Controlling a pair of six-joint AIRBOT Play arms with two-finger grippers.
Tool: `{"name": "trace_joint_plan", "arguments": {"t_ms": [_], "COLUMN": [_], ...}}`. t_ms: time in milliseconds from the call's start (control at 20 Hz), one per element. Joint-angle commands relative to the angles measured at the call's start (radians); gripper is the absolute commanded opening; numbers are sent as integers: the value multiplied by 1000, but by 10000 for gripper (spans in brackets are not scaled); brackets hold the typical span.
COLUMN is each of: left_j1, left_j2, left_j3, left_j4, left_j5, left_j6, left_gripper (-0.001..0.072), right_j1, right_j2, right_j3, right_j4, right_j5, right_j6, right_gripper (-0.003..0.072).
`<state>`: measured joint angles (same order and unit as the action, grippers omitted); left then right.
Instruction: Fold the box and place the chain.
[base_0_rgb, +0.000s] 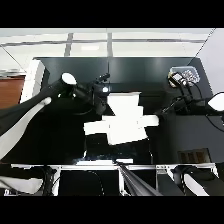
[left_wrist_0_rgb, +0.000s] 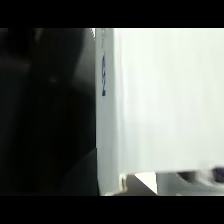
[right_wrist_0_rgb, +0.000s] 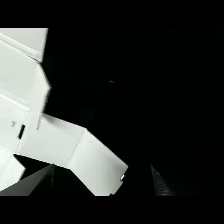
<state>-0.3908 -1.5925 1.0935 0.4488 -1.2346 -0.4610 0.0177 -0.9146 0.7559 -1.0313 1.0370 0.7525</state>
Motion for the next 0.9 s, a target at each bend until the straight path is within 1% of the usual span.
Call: {"name": "trace_joint_plan", "arguments": {"t_ms": [0, 50, 100, 250, 400, 500, 600, 800, 850], "left_j1": [-27, -29, -33, -48, -82, -89, -89, -89, -89], "left_j2": [166, 164, 153, 114, 109, 103, 98, 98, 98], "left_j3": [-247, -261, -261, -254, -250, -248, -246, -247, -246], "left_j4": [-195, -173, -134, -103, -82, -82, -93, -108, -84], "left_j5": [306, 299, 310, 380, 517, 571, 578, 572, 563], "left_j6": [552, 681, 738, 750, 810, 810, 808, 807, 806], "left_gripper": [27, 26, 25, 24, 24, 26, 26, 26, 26], "right_j1": [-3, -3, -3, -3, -3, -3, -3, 34, 57], "right_j2": [-5, -8, -12, -18, -19, -19, -19, -19, -19], "right_j3": [49, 49, 49, 49, 47, 31, -2, -104, -123], "right_j4": [-84, -82, -80, -79, -54, 3, 60, 71, 70], "right_j5": [-23, -29, -28, -10, 18, 18, 9, -43, -51], "right_j6": [-100, -100, -100, -102, -118, -174, -234, -241, -243], "right_gripper": [704, 704, 704, 704, 704, 704, 705, 704, 704]}}
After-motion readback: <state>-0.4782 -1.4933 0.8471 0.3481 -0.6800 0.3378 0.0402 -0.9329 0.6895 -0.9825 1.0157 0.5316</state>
